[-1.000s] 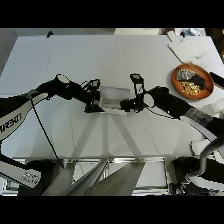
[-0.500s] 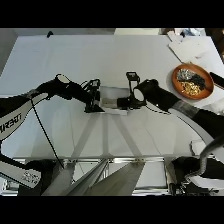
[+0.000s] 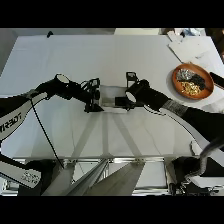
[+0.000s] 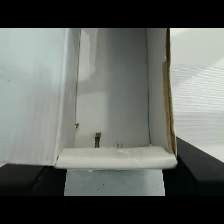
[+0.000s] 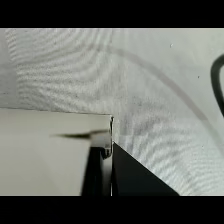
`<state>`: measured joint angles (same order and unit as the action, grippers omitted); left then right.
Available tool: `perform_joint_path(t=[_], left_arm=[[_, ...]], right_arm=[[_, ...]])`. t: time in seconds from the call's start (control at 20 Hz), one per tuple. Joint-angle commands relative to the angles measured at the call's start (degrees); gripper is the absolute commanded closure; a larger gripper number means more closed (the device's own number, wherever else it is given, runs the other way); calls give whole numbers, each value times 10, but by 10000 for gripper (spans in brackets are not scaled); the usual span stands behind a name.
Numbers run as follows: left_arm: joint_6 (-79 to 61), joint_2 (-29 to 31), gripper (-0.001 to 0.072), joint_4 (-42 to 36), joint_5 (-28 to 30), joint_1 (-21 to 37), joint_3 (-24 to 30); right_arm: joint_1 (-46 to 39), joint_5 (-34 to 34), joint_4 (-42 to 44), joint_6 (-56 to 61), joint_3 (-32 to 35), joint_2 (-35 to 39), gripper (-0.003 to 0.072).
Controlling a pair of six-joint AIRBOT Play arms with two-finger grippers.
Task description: Fold the box and place the chain.
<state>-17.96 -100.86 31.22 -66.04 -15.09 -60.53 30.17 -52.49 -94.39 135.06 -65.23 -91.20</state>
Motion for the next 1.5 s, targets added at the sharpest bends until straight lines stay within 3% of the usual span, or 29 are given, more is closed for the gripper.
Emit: perform_joint_path(t=[0.0,0.05,0.3,0.45,0.75,0.85,0.95,1.1,1.15,1.45], left_arm=[[0,0,313,1,-2,0,0],[0,0,313,1,-2,0,0],[0,0,313,1,-2,0,0],[0,0,313,1,-2,0,0],[0,0,313,1,-2,0,0],[0,0,313,1,-2,0,0],[0,0,313,1,-2,0,0],[0,0,313,1,-2,0,0],[0,0,313,1,-2,0,0],[0,0,313,1,-2,0,0]], right_arm=[[1,-2,-13,10,-1,2,374],[1,-4,-13,9,-1,7,315],[-28,-26,-9,-48,-1,78,316],[-71,-71,11,-168,-1,142,315],[-284,-109,-8,-287,-1,233,315],[-367,-115,-19,-327,-1,230,288],[-454,-95,-17,-368,-1,221,212],[-548,-72,-11,-429,-1,189,177],[-567,-59,-8,-437,-1,171,140],[-589,59,2,-453,-1,46,138]])
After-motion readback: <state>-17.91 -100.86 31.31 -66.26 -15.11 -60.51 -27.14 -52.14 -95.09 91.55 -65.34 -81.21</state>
